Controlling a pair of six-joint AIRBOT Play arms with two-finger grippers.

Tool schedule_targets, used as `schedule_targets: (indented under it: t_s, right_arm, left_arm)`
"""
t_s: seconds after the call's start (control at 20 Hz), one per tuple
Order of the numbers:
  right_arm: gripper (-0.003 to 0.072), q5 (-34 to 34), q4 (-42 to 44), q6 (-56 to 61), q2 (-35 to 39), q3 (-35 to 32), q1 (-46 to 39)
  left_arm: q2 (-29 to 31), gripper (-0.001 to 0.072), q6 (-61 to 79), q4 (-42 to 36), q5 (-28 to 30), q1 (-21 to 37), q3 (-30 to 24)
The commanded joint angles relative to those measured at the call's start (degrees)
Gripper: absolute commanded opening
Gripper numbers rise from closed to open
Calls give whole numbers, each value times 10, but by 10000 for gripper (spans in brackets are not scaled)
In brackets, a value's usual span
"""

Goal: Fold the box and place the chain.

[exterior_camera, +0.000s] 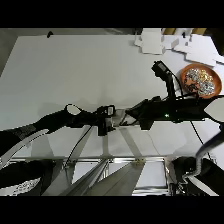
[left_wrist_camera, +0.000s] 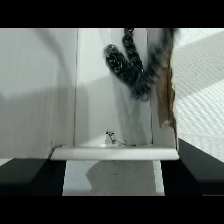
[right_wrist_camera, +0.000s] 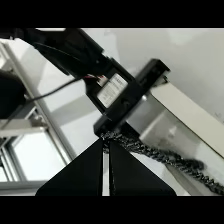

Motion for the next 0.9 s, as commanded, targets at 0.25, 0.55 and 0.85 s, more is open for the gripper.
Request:
schedule_targets:
  t_s: [0.25,0.55,0.85]
  right_arm:
    - [17,-71,33,-21,-10,1,38]
    - [17,-59,-101,49,-24,1,38]
    - [226,2,-155,65,-112,0,38]
  left_arm:
    - [0,170,0,0,0,0,0]
    - [0,170,0,0,0,0,0]
    - [0,170,0,0,0,0,0]
